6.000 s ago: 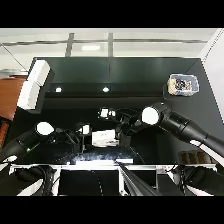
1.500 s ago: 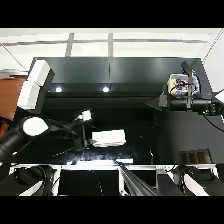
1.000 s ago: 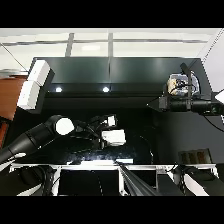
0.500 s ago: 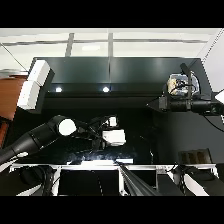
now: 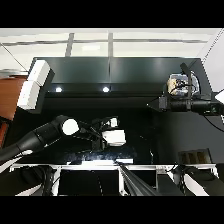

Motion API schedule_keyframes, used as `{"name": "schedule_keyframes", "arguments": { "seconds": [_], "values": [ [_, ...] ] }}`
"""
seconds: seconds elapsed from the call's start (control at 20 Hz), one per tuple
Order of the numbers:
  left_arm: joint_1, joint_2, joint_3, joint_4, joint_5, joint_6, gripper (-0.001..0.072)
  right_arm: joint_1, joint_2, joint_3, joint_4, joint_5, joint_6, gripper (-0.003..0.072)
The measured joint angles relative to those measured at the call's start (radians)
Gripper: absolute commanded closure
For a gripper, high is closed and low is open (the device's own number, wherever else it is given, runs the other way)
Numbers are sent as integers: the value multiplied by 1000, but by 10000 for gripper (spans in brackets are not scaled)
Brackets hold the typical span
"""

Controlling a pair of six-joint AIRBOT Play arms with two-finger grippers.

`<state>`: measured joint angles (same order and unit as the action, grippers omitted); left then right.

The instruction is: Fold the box and place the chain.

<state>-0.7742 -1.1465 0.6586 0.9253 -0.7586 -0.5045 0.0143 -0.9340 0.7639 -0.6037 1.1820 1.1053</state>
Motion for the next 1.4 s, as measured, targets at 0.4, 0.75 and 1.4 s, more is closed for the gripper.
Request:
{"name": "schedule_keyframes", "arguments": {
  "seconds": [0.4, 0.75, 1.4],
  "values": [
    [-16, -75, 0, 13, 0, -38, 0, 0, 0, 0, -2, -11, 0, 658],
    [-19, -90, 1, 29, 14, -94, 321, 0, 0, 0, -3, -12, 0, 657],
    [113, 132, -2, 284, -221, -404, 321, 0, 0, 0, -1, -17, -1, 658]
  ]
}}
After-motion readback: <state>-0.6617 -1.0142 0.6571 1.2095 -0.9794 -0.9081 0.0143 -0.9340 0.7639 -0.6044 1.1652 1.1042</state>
